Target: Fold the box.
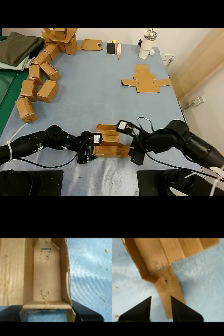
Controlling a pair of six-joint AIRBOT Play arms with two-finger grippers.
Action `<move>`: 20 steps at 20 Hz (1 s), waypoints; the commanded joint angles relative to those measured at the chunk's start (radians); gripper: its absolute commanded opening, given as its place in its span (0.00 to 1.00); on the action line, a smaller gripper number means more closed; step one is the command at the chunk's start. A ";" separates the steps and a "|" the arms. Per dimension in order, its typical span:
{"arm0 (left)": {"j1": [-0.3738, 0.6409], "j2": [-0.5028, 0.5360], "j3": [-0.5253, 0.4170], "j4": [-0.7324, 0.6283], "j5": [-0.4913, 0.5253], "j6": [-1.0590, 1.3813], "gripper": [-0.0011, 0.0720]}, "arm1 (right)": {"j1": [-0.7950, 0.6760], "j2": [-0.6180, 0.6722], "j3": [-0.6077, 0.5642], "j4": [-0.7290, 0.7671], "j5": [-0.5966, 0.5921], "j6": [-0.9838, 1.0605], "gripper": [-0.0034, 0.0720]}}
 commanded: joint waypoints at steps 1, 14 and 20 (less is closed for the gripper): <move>0.001 0.000 0.001 0.000 0.003 -0.006 0.85 | 0.017 -0.098 -0.001 -0.024 0.114 -0.161 0.56; 0.001 0.000 0.001 0.000 0.003 -0.005 0.85 | 0.018 -0.161 -0.001 0.159 0.195 -0.341 0.23; 0.001 0.000 0.001 0.000 0.003 -0.006 0.85 | 0.018 -0.162 -0.001 0.164 0.200 -0.341 0.07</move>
